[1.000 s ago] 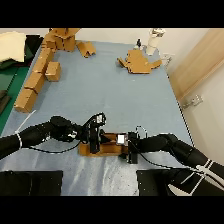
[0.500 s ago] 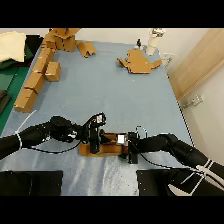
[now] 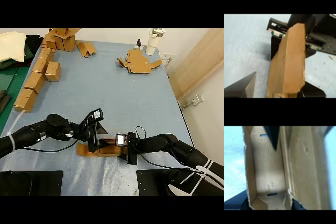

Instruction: Fold the box.

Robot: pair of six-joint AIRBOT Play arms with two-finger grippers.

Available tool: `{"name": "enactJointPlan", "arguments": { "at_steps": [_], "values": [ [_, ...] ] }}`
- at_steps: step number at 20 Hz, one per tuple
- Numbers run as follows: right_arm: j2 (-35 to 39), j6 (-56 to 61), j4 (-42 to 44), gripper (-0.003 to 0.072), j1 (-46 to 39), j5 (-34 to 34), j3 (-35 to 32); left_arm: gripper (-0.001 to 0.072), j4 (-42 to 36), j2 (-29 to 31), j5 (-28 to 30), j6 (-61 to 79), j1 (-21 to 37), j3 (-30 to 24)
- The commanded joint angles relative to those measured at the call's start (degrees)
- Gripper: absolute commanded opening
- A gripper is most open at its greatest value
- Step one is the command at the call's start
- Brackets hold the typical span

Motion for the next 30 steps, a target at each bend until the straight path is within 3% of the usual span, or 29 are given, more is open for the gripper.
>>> {"name": "enactJointPlan", "arguments": {
  "at_steps": [1,3,4,5,6,8,9,12,15,20,22,26,30],
  "values": [
    [0.02,0.04,-0.04,0.0508,-0.02,0.04,-0.02,0.0568,24.44,6.36,-1.18,-23.54,2.38,0.00],
    [0.02,0.04,-0.04,0.0508,-0.02,0.04,0.00,0.0566,40.83,11.32,-5.77,-42.97,3.10,0.00],
    [0.02,0.04,-0.02,0.0508,-0.02,0.04,0.00,0.0510,46.62,13.31,-8.96,-52.59,3.10,0.00],
    [0.02,0.04,-0.02,0.0508,-0.02,0.04,0.00,0.0140,50.53,14.99,-14.38,-62.40,3.06,0.00],
    [0.02,0.04,-0.04,0.0508,-0.02,0.04,0.00,0.0013,52.50,15.91,-19.52,-68.02,2.93,-0.13],
    [0.02,0.04,-0.02,0.0508,-0.02,0.07,0.00,0.0012,50.16,16.15,-25.70,-80.15,2.71,-1.75],
    [0.02,0.04,-0.04,0.0508,-0.02,0.07,0.00,0.0012,44.68,16.15,-25.46,-81.31,1.70,-3.76],
    [0.02,0.04,-0.02,0.0508,-0.02,0.07,0.00,0.0012,18.21,16.13,-13.46,-75.60,-5.11,-9.90],
    [0.02,0.04,0.00,0.0508,0.00,0.04,0.00,0.0012,6.99,16.04,-2.71,-74.38,-8.02,-9.68],
    [0.02,0.07,0.00,0.0508,0.00,0.04,-0.02,0.0012,5.92,15.78,15.91,-72.15,-7.54,-6.82],
    [0.02,0.04,0.00,0.0508,0.00,0.04,-0.02,0.0012,6.01,13.92,19.74,-70.20,-7.54,-5.29],
    [0.02,0.04,0.00,0.0508,0.00,0.07,-0.02,0.0011,6.23,5.22,19.08,-66.97,-7.32,0.07],
    [0.02,0.07,0.00,0.0508,0.00,0.04,0.00,0.0010,8.24,-5.07,12.59,-67.49,-7.32,2.97]
  ]
}}
